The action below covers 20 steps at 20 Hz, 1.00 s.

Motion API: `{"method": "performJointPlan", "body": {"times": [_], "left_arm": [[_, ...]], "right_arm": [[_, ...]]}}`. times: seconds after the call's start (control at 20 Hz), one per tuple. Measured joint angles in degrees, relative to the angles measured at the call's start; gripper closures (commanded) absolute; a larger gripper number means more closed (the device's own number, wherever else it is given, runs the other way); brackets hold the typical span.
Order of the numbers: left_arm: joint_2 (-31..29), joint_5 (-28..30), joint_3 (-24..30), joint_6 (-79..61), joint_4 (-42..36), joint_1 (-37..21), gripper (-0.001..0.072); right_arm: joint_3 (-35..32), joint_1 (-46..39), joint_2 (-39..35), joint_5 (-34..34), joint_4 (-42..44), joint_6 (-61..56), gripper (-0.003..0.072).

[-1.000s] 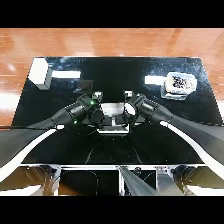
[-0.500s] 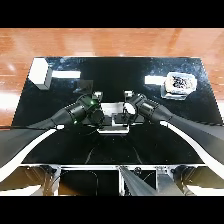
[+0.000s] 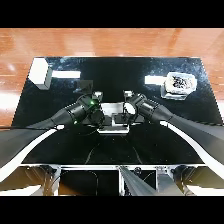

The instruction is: Fold the box and place the chain.

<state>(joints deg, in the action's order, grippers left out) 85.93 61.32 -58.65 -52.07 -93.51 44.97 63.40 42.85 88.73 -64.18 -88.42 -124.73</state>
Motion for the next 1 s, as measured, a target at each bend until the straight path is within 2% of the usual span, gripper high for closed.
{"method": "performJointPlan", "body": {"times": [0.05,0.1,0.3,0.4,0.8,1.0], "left_arm": [[0.0,0.0,0.0,0.0,0.0,0.0,0.0689],[0.0,0.0,0.0,0.0,0.0,0.0,0.0689],[0.0,0.0,-0.1,0.0,0.0,0.0,0.0689],[0.0,0.0,-0.1,-0.1,0.0,0.0,0.0689],[0.0,0.0,-0.2,0.0,0.0,0.0,0.0689],[0.0,0.0,-0.2,0.0,0.0,0.0,0.0689]], "right_arm": [[0.0,0.0,0.0,-0.1,-0.1,0.2,0.0241],[0.0,0.0,-0.1,-0.8,-0.6,0.2,0.0146],[0.0,0.0,-2.4,-0.7,-0.6,0.7,0.0147],[-0.1,0.2,-4.7,-3.0,-2.6,1.6,0.0147],[-0.2,1.0,-21.4,-10.9,-10.4,6.5,0.0148],[-2.0,-0.3,-25.9,-13.2,-11.7,7.1,0.0148]]}}
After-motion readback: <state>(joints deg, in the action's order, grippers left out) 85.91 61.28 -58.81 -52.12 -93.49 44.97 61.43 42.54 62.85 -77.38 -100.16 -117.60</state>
